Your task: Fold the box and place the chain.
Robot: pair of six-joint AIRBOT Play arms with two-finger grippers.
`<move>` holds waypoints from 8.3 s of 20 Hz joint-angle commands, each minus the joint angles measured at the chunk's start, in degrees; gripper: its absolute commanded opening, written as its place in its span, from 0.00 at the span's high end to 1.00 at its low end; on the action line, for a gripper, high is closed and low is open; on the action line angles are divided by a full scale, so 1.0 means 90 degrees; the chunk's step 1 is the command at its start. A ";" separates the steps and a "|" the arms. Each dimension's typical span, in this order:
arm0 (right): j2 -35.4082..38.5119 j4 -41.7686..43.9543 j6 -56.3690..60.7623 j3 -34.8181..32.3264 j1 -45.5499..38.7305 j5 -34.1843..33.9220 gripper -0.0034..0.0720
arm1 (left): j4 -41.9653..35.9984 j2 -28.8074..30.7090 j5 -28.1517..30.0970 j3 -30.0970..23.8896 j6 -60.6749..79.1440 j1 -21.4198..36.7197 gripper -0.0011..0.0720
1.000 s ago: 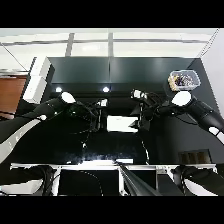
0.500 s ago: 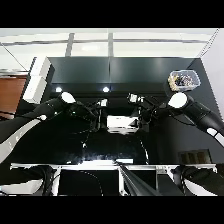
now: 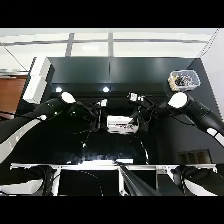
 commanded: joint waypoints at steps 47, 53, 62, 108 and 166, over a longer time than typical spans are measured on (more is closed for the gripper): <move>-0.0255 -0.0328 0.0335 -0.0036 0.0192 0.0100 0.44 | 0.0002 -0.0002 -0.0007 0.0005 -0.0024 -0.0002 0.36; -0.0209 -0.0311 0.0559 -0.0027 0.0175 0.0017 0.44 | 0.0005 -0.0002 -0.0007 0.0005 -0.0024 -0.0002 0.36; 0.0622 0.0027 0.3645 -0.0126 -0.0437 0.0279 0.89 | 0.0002 -0.0002 -0.0007 0.0005 -0.0024 -0.0002 0.36; 0.1727 0.0869 0.4840 0.0512 -0.3283 0.1562 0.94 | 0.0204 0.1081 0.0950 0.0236 -0.2735 -0.1015 0.02; 0.1727 0.0646 0.4826 0.0508 -0.3286 0.1583 0.94 | 0.4852 0.1222 -0.2123 0.0741 -0.8145 0.1712 0.60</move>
